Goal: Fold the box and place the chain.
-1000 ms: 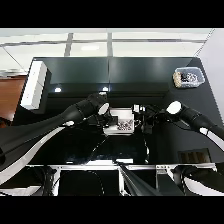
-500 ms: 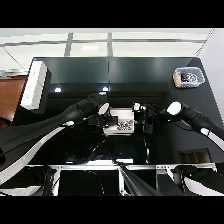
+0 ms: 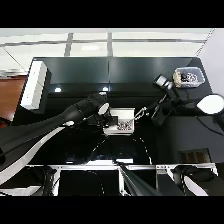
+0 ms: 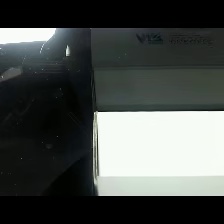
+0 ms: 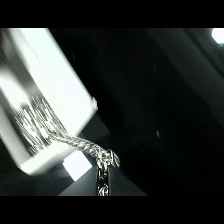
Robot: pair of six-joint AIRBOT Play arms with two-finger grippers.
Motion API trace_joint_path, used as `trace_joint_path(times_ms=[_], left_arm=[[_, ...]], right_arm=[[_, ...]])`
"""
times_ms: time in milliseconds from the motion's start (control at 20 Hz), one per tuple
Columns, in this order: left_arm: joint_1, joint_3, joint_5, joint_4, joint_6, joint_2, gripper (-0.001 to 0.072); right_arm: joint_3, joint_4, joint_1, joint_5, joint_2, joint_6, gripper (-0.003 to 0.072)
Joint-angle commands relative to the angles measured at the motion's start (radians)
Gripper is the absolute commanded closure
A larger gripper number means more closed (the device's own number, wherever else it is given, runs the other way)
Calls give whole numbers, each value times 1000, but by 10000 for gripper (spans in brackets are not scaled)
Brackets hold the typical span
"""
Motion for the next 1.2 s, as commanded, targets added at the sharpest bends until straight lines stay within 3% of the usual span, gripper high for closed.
trace_joint_path(times_ms=[0, 200, 300, 500, 550, 650, 700, 800, 900, 1000, 1150], left_arm=[[0, 1, 0, 0, 1, 1, 679], [-1, 1, 0, 0, 1, 1, 678], [0, 1, -1, 0, 1, 1, 679], [0, 1, -1, 5, 1, 1, 678], [1, 1, -1, 3, 1, 1, 678], [1, 1, 0, 3, 1, 1, 679], [1, 1, -1, 3, 1, 1, 679], [1, 1, -2, 2, 1, 1, 678], [0, 1, -13, 2, 0, 1, 678], [1, 1, -16, -1, -1, 0, 678], [1, 1, -24, -1, 5, 1, 678]], right_arm=[[136, 168, -14, 108, 63, 185, 676], [190, 391, -10, 109, 60, 214, 676], [182, 379, 6, 107, 53, 218, 676], [17, 368, 66, 56, 4, 237, 674], [-33, 368, 79, 7, -13, 237, 629], [-101, 360, 91, -69, -47, 241, 274], [-100, 320, 82, -69, -52, 241, 223], [-60, 199, 8, -7, -33, 240, 225], [0, 43, -115, 163, -4, 250, 225], [9, 6, -240, 291, 25, 253, 226], [9, 7, -361, 388, 35, 252, 226]])
